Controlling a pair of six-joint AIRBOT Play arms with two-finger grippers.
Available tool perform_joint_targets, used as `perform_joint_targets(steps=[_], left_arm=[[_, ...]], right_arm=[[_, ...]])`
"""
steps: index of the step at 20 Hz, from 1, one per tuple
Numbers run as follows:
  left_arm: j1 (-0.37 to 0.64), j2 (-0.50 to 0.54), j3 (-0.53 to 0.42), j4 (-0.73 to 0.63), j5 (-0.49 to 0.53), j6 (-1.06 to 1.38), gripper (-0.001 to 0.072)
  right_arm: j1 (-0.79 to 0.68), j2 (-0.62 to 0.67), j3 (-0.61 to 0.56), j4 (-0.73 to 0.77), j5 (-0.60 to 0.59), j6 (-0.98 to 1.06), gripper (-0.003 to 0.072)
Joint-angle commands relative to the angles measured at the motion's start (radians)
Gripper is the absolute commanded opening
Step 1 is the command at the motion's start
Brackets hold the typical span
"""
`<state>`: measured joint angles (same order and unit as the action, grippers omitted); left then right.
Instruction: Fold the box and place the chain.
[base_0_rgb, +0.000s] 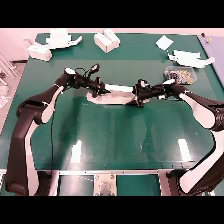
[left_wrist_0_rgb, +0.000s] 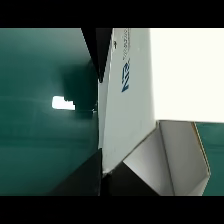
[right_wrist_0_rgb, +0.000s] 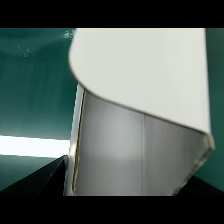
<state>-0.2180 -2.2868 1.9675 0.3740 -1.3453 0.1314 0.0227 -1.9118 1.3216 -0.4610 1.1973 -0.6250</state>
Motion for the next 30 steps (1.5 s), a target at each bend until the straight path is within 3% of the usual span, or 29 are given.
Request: perform_joint_targets(steps=[1,30], left_arm=[[0.001,0.000,0.000,0.000,0.001,0.000,0.0021],[0.001,0.000,0.000,0.000,0.001,0.000,0.0021]], right_arm=[[0.002,-0.001,0.000,-0.003,0.001,-0.016,0.0580],[0.009,-0.001,0.003,-0.011,0.008,-0.038,0.0581]])
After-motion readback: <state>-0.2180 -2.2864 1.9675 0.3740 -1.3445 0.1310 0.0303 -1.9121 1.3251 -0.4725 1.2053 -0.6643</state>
